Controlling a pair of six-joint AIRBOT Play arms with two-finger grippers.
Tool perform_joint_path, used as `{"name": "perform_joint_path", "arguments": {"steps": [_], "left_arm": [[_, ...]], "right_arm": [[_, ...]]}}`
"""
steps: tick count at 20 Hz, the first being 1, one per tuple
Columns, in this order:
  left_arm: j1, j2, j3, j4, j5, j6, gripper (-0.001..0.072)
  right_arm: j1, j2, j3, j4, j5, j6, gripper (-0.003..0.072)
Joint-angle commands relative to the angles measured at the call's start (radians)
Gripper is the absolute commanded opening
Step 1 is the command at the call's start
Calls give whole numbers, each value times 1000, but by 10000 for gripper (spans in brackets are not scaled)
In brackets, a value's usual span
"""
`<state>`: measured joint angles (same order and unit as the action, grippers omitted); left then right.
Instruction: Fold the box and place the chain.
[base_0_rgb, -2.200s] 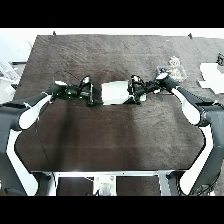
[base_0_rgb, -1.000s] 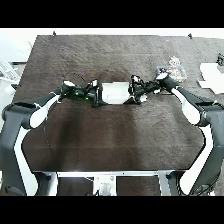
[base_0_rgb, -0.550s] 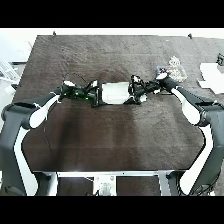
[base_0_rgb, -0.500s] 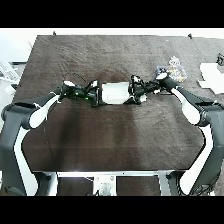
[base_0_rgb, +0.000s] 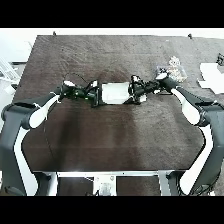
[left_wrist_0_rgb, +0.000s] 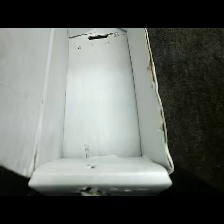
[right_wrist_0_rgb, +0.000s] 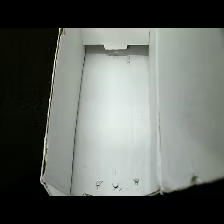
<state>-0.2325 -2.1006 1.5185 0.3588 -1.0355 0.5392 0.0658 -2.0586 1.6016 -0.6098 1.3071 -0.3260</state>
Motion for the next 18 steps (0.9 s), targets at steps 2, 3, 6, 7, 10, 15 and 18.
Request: {"name": "perform_joint_path", "arguments": {"steps": [2, 3, 6, 7, 10, 15, 18], "left_arm": [[1, -1, 0, 0, -15, 0, 302], [1, -1, 0, 0, -21, 0, 302], [1, -1, 0, 0, -24, -19, 302], [1, -1, 0, 0, -24, -19, 302], [1, -1, 0, 0, -23, -42, 302], [1, -1, 0, 0, -24, -42, 302], [1, -1, 0, 0, -24, -47, 302]], "right_arm": [[-17, 38, 20, -1, 103, 135, 692], [-30, 65, 21, -8, 137, 167, 692], [-97, 149, 21, -83, 168, 204, 692], [-130, 170, 21, -77, 168, 224, 692], [-201, 213, 20, 9, 206, 274, 676], [-173, 214, 20, 238, 386, 308, 8], [-100, 200, 15, 232, 334, 349, 8]]}}
